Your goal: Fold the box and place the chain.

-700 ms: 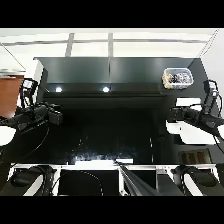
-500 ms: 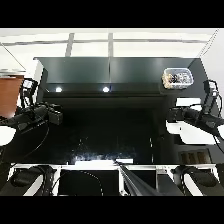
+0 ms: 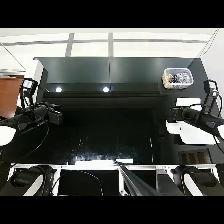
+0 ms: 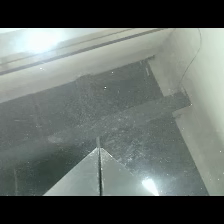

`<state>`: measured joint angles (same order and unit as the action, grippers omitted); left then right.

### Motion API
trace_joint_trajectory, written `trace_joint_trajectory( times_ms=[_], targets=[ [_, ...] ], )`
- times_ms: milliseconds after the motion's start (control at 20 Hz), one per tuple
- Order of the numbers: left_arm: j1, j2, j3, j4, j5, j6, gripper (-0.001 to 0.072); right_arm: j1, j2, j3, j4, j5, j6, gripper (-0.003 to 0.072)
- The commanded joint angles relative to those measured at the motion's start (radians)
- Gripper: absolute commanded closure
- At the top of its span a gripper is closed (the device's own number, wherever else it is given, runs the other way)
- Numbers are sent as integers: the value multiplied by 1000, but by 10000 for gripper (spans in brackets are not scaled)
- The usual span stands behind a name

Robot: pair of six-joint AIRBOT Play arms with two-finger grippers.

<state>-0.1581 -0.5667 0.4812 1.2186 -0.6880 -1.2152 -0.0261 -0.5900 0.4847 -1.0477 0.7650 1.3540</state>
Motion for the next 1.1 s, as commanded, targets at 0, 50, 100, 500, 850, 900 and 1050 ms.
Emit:
trace_joint_trajectory(
  times_ms=[0, 50, 100, 500, 850, 900, 1050],
  targets=[
    [0, 1, 0, 0, 0, 0, 678, 1, 1, -1, 0, -1, 0, 663],
    [0, 1, 0, 0, 0, 0, 678, 1, 1, -1, 2, -11, 0, 663],
    [0, 1, 0, 0, 0, 0, 679, 2, 1, -1, 10, -26, 0, 663],
    [-1, 0, -1, -87, 111, 0, 678, -9, -1, 2, -80, -249, 49, -12],
    [-25, -82, -3, -217, 258, 5, -5, -446, -250, 311, -498, 3, 342, -9],
    [-41, -98, -3, -216, 258, 5, -5, -546, -324, 378, -498, 64, 341, -9],
    [-103, -140, -3, -217, 257, 3, -4, -793, -532, 550, -501, 314, 289, -8]
  ],
)
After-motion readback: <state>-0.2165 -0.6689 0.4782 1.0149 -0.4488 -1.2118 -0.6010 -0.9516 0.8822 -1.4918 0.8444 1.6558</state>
